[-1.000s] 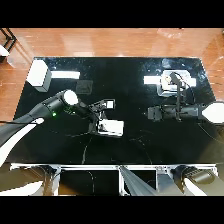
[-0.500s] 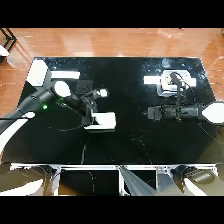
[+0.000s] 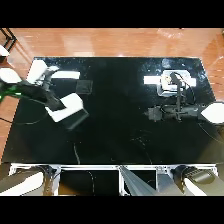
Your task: Fold the box and place the chain.
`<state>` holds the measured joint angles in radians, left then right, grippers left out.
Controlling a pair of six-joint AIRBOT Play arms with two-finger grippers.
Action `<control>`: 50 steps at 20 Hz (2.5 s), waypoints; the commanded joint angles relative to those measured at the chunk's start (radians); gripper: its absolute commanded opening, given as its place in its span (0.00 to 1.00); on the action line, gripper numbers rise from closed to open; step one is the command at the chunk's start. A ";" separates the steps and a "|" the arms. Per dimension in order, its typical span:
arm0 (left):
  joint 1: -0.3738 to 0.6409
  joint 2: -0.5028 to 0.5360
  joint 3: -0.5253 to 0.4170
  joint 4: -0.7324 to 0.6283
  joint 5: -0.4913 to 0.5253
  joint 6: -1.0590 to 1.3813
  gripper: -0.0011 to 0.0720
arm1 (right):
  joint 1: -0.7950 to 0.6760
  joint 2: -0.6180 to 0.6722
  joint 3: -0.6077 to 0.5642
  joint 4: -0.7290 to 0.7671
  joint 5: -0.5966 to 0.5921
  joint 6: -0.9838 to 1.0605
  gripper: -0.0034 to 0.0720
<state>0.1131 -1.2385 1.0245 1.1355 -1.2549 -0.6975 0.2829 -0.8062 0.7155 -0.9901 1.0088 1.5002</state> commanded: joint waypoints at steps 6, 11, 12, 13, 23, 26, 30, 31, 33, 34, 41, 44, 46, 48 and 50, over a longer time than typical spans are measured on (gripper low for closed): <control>0.375 0.018 0.002 0.036 0.214 -0.100 0.46 | 0.000 0.001 0.000 -0.010 0.000 0.000 0.08; 0.385 -0.023 0.002 0.036 0.402 -0.133 0.52 | 0.000 0.001 0.000 -0.009 -0.027 0.000 0.08; 0.388 -0.040 0.002 0.035 0.418 -0.149 0.52 | 0.000 0.001 0.000 -0.009 -0.033 0.000 0.08; 0.394 -0.057 0.003 0.035 0.417 -0.148 0.52 | 0.000 0.001 0.000 -0.009 -0.037 0.000 0.08; 0.399 -0.175 0.026 0.027 0.509 -0.194 0.52 | 0.000 0.001 0.000 -0.009 -0.068 0.014 0.08; 0.399 -0.203 0.046 0.003 0.505 -0.220 0.52 | 0.000 0.001 0.000 -0.009 -0.068 0.015 0.08; 0.399 -0.214 0.052 0.006 0.514 -0.239 0.90 | 0.000 0.001 0.000 -0.008 -0.066 0.015 0.08; 0.399 -0.213 0.053 0.013 0.512 -0.261 0.90 | 0.000 0.001 0.000 -0.008 -0.066 0.015 0.08; 0.399 -0.211 0.078 0.029 0.460 -0.280 0.90 | 0.000 0.001 0.000 -0.008 -0.066 0.015 0.08; 0.399 -0.209 0.109 0.037 0.414 -0.280 0.90 | 0.000 0.001 0.000 -0.008 -0.067 0.015 0.08; 0.382 -0.065 0.339 0.023 0.114 -0.376 0.85 | 0.000 0.001 0.000 -0.016 -0.044 0.010 0.08; 0.349 0.018 0.343 -0.008 -0.025 -0.538 0.06 | -0.012 0.016 0.013 -0.183 -0.019 0.070 0.08; 0.303 0.055 0.343 -0.021 -0.117 -0.579 0.04 | -0.045 0.071 0.035 -0.380 0.017 0.201 0.08; 0.219 0.096 0.341 0.039 -0.141 -0.681 0.04 | -0.081 0.150 0.051 -0.506 0.077 0.244 0.08; 0.097 0.162 0.304 0.113 -0.108 -0.727 0.04 | -0.104 0.227 0.051 -0.582 0.153 0.244 0.08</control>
<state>0.3298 -1.1500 1.3510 1.1709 -1.3273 -1.3140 0.2134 -0.6682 0.7555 -1.3857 1.0615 1.6848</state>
